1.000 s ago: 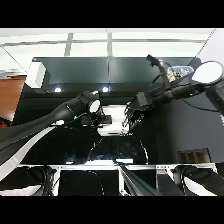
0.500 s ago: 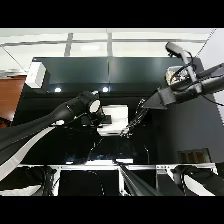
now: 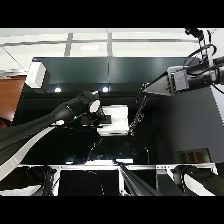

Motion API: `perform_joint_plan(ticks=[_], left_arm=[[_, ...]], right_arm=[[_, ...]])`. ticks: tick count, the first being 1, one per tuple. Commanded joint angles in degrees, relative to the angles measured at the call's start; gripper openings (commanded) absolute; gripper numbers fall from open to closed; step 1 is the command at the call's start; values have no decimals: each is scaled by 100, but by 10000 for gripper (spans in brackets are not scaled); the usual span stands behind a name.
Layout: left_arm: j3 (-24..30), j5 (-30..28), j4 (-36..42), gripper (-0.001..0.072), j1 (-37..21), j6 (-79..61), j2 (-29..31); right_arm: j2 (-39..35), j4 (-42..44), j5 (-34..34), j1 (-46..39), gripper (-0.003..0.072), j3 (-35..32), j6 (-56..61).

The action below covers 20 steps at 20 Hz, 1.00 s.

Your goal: Fold the box and place the chain.

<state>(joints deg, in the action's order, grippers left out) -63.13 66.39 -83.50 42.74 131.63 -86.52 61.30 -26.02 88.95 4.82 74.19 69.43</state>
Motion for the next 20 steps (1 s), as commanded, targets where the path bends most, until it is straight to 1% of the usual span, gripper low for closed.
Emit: perform_joint_plan(ticks=[1, 6, 8, 10, 12, 14, 16, 19, 20], left_arm=[[2, -15, 2, 29, -2, -2, 2], [2, -13, 2, 28, -2, -2, 2], [2, -17, 2, 29, -2, -2, 2], [2, -15, 2, 29, -2, -2, 2], [2, -15, 2, 28, -2, -2, 2], [2, -15, 2, 28, -2, -2, 2], [2, -15, 2, 28, -2, -2, 2], [2, -13, 2, 29, -2, -2, 2], [2, -13, 2, 29, -2, -2, 2]], right_arm=[[72, -208, -404, 415, 14, -90, -2], [511, -273, -1200, 1294, 14, -424, -4], [669, -837, -1526, 1497, 15, -557, 83], [706, -1355, -2074, 1580, 15, -911, 398], [713, -1405, -2649, 1665, 15, -1401, 468], [745, -1410, -3069, 1792, 15, -1862, 520], [848, -1408, -3281, 1869, 15, -2162, 581], [988, -1386, -3405, 1893, 21, -2238, 601], [988, -1384, -3414, 1888, 165, -2234, 599]])
